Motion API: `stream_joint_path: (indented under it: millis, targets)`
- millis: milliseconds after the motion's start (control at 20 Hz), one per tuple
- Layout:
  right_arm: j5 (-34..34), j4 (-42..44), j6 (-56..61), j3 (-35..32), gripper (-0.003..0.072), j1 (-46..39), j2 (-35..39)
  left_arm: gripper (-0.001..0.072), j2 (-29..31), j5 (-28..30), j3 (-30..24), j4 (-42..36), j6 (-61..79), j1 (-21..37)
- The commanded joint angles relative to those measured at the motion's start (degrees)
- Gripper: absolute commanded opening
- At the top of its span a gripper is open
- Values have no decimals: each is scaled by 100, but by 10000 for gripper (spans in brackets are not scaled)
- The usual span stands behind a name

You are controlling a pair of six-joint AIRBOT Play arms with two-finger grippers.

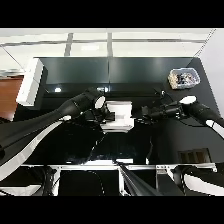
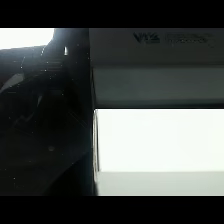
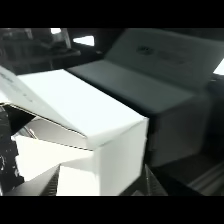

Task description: Fold the box and place the chain.

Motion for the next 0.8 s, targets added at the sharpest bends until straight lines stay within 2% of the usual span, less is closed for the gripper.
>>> stream_joint_path:
  millis: [0, 200, 350, 750]
  targets:
    - [-74, -240, 291, 278, 469, 424, -2, 31, 2, 2, 2, 2, 2, 4]
    - [-282, -2153, 2247, 994, 469, 1038, -2, 31, 2, -11, 2, 2, 2, 4]
    - [-409, -2608, 3034, 1320, 470, 1539, -2, 31, 2, -13, 2, 2, 2, 9]
    - [-726, -4804, 5410, 1735, 469, 2765, -76, 31, 2, -15, 2, 2, 4, 4]
